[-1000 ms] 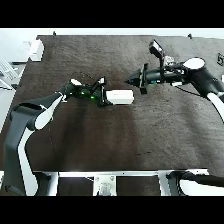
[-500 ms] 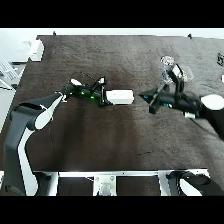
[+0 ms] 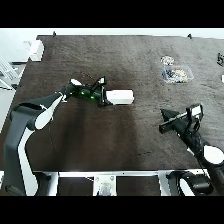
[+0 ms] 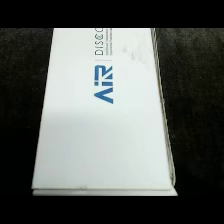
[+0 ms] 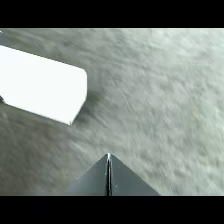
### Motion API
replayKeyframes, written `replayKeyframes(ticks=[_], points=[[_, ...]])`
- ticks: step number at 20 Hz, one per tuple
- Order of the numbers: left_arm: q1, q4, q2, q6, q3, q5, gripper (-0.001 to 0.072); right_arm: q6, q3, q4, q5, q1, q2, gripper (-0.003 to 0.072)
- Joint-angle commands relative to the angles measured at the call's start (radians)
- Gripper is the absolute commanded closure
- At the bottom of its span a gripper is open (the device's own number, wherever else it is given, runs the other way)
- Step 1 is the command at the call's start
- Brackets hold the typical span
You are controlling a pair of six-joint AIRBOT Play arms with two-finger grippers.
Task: Fold the box and place the chain.
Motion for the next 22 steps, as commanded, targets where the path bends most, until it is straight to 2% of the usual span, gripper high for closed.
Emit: replayKeyframes(ticks=[1, 2, 3, 7, 11, 15, 18, 20, 22], points=[[0.000, 0.000, 0.001, 0.000, 0.001, 0.000, 0.0238, 0.005, -0.109, -0.002, -0.100, 0.000, 0.065, 0.0677], [0.000, 0.000, 0.004, 0.000, 0.001, 0.001, 0.0306, 0.005, -0.122, -0.002, -0.103, 0.000, 0.065, 0.0677], [0.000, 0.005, 0.013, 0.000, 0.001, -0.004, 0.0691, 0.006, -0.131, -0.002, -0.103, 0.000, 0.065, 0.0676], [0.000, 0.003, 0.068, -0.047, 0.003, 0.026, 0.0694, 0.006, -0.136, -0.002, -0.102, 0.000, 0.065, 0.0676], [0.051, 0.005, 0.229, -0.130, 0.000, 0.103, 0.0696, 0.006, -0.136, -0.002, -0.102, 0.000, 0.065, 0.0675], [0.179, 0.013, 0.389, -0.227, 0.000, 0.268, 0.0697, 0.006, -0.136, -0.002, -0.102, 0.000, 0.065, 0.0676], [0.304, 0.056, 0.441, -0.348, 0.000, 0.406, 0.0696, 0.006, -0.136, -0.002, -0.102, 0.000, 0.065, 0.0676], [0.391, 0.116, 0.443, -0.441, -0.001, 0.442, 0.0696, 0.006, -0.136, -0.002, -0.102, 0.000, 0.065, 0.0676], [0.477, 0.232, 0.442, -0.564, -0.019, 0.441, 0.0696, 0.006, -0.136, -0.002, -0.102, 0.000, 0.065, 0.0676]])
